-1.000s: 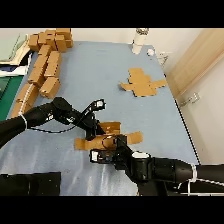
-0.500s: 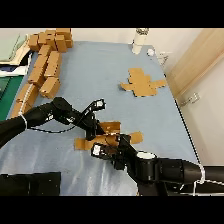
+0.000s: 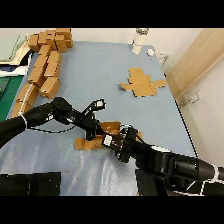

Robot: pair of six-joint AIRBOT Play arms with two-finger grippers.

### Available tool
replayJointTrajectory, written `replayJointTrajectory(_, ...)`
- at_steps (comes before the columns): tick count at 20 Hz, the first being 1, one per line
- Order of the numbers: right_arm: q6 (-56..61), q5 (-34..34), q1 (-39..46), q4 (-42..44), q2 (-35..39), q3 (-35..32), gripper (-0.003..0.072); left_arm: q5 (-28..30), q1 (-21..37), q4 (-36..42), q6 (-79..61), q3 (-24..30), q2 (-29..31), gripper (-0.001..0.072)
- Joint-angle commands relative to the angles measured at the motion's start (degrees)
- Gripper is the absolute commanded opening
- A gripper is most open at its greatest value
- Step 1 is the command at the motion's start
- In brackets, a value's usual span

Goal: Fold the box.

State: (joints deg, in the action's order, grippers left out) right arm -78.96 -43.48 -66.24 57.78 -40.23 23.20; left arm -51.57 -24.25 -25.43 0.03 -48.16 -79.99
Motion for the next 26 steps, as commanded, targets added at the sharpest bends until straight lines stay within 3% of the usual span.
replayJointTrajectory(1,-10.3,4.8,5.1,5.0,3.1,-2.4,0.0720,0.0,0.0,0.0,0.0,0.0,0.0,0.0013)
replayJointTrajectory(7,-31.8,5.6,16.1,23.5,3.8,-2.4,0.0720,0.0,0.0,0.0,0.0,0.0,0.0,0.0013)
replayJointTrajectory(9,-43.8,6.3,21.1,32.6,3.6,-2.4,0.0720,0.0,0.0,0.0,0.0,0.0,0.0,0.0013)
replayJointTrajectory(12,-70.3,5.9,31.2,53.3,0.7,-2.1,0.0720,0.0,0.0,0.0,0.0,0.0,0.0,0.0013)
replayJointTrajectory(15,-87.7,-0.7,39.5,66.2,-6.6,1.0,0.0720,0.0,0.0,0.0,0.0,0.0,0.0,0.0013)
replayJointTrajectory(18,-93.4,-7.4,42.1,69.2,-13.5,5.2,0.0720,0.0,0.0,0.0,0.0,0.0,0.0,0.0012)
replayJointTrajectory(26,-93.4,-8.1,42.1,69.2,-19.5,5.8,0.0720,0.0,0.0,0.0,0.0,0.0,0.0,0.0013)
